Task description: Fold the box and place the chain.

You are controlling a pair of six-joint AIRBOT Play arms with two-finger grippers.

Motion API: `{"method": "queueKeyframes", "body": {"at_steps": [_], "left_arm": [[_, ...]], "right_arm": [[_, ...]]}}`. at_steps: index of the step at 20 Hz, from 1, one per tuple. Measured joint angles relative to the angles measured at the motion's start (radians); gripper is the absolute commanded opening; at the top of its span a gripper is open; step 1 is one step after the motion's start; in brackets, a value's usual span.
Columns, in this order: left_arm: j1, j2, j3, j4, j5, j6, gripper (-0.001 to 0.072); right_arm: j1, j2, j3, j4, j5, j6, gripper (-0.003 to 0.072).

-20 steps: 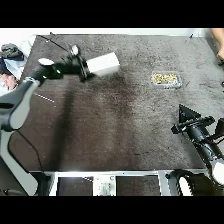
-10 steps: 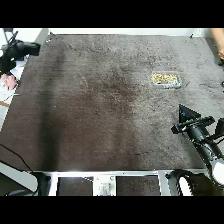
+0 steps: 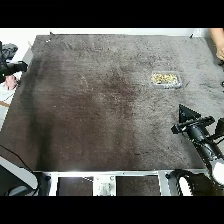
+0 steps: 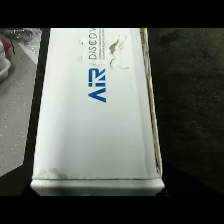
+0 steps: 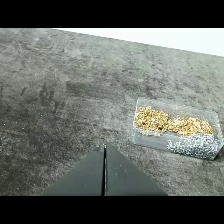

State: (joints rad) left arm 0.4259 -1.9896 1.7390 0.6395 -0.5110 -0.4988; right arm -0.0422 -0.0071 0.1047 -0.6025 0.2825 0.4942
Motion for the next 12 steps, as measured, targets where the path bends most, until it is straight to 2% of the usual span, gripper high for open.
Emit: {"method": "queueKeyframes", "body": {"at_steps": [5,12], "left_arm": [[0.0,-0.087,0.054,-0.01,0.032,-0.007,0.0009],[-0.025,-0.163,0.068,-0.038,0.076,0.039,0.0009]], "right_arm": [[0.0,0.0,0.0,0.0,0.0,0.0,0.001],[0.0,0.0,0.0,0.0,0.0,0.0,0.0011]]}}
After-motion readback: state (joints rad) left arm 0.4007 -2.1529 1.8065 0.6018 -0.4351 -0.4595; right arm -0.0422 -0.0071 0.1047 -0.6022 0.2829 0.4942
